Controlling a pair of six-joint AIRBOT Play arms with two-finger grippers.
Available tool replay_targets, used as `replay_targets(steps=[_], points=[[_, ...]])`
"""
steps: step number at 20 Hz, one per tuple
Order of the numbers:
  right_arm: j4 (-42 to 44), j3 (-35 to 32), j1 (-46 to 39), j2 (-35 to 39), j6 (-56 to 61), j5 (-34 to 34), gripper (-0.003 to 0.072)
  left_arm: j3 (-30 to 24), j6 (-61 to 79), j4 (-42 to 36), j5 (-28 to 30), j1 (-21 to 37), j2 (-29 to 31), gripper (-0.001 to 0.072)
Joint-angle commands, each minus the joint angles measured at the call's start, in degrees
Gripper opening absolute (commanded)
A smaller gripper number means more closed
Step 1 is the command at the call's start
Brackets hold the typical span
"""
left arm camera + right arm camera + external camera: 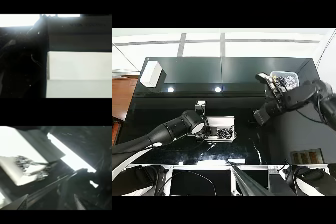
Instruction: Fold the box and place the chain.
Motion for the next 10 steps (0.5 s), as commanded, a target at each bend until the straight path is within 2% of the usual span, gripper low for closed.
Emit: replay_targets(steps=[1, 4, 7, 10], points=[[4.55, -11.69, 0.5, 1.49, -12.87, 17.57, 0.0717, 0.07, 0.0, -0.07, 0.22, -0.02, -0.02, 0.0031], [-0.5, -17.33, 10.45, 0.61, -24.52, 30.45, 0.0715, 0.07, 0.0, -0.07, 0.22, 0.0, -0.04, 0.0031], [-0.98, -19.12, 15.98, -2.03, -30.21, 35.78, 0.0708, 0.07, 0.0, -0.09, 0.2, -0.02, -0.04, 0.0031], [0.24, -19.12, 18.08, -4.39, -32.83, 37.09, 0.0707, 0.07, 0.0, -0.07, 0.0, 0.0, -0.04, 0.0032]])
